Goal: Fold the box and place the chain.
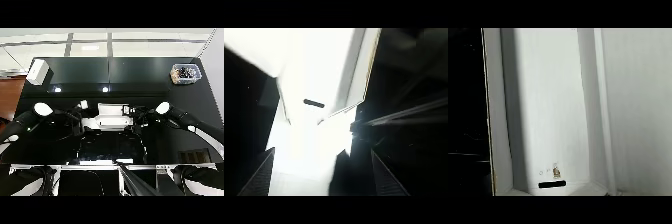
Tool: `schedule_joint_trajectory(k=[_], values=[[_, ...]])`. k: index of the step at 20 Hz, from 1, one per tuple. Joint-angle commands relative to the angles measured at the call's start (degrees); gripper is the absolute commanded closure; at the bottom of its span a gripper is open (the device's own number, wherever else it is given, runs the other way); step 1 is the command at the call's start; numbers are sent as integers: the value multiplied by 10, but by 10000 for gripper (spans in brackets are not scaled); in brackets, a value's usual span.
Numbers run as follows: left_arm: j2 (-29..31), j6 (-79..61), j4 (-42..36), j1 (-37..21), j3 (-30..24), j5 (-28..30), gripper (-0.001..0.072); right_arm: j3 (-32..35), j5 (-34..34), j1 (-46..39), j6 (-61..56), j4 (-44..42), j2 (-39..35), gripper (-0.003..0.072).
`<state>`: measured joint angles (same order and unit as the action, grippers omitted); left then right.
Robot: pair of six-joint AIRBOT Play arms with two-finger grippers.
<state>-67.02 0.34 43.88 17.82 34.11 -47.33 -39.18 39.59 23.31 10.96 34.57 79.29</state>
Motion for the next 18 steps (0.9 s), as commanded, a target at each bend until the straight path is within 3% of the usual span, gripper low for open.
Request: schedule_joint_trajectory(k=[1, 4, 7, 8, 10, 11, 18], values=[[-40, -28, 35, 38, 25, 63, 3, 0, 0, 0, 0, 0, 0, 558], [-84, -52, 10, 27, 59, 32, 10, 0, 0, 0, 0, 0, 0, 558], [-88, -107, -30, 26, 62, 21, 34, 0, 0, 0, 0, 0, 0, 558], [-88, -114, -36, 26, 62, 9, 152, 0, 0, 0, 0, 0, 0, 558], [-88, -127, -54, 26, 62, -4, 489, 0, 0, 0, 0, 0, 0, 558], [-88, -128, -60, 26, 62, -3, 594, 0, 0, 0, 0, 0, 0, 558], [-103, -125, -69, 63, 64, -3, 594, 0, 0, 0, 0, 0, 0, 558]])
